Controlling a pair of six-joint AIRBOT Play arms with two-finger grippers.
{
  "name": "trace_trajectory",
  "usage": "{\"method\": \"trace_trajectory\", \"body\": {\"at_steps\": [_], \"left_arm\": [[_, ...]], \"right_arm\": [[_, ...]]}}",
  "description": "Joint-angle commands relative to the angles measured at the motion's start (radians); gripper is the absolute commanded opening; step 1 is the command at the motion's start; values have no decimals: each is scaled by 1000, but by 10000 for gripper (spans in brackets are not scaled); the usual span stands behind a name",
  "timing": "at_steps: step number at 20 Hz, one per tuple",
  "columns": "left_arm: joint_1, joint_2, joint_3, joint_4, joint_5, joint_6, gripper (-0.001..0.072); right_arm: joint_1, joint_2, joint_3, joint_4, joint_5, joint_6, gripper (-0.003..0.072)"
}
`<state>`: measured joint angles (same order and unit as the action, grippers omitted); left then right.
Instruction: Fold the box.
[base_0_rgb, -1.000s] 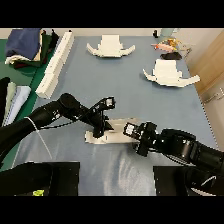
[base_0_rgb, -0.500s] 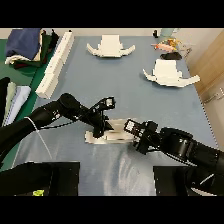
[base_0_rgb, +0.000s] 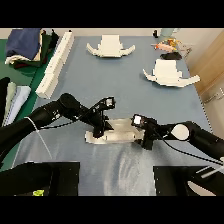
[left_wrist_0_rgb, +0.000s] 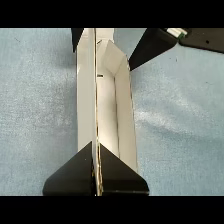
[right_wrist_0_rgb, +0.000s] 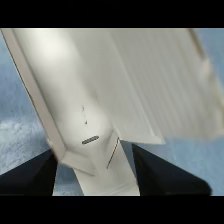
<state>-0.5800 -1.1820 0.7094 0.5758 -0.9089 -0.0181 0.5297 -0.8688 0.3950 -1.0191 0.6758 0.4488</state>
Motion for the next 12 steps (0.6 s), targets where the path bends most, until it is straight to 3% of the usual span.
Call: {"method": "trace_trajectory", "body": {"at_steps": [1, 12], "left_arm": [[0, 1, 0, 0, 0, 0, 15], [0, 1, 0, 0, 0, 0, 15]], "right_arm": [[-118, -87, 1, 349, 120, -409, 720], [-118, -129, 27, 361, 94, -452, 720]]}}
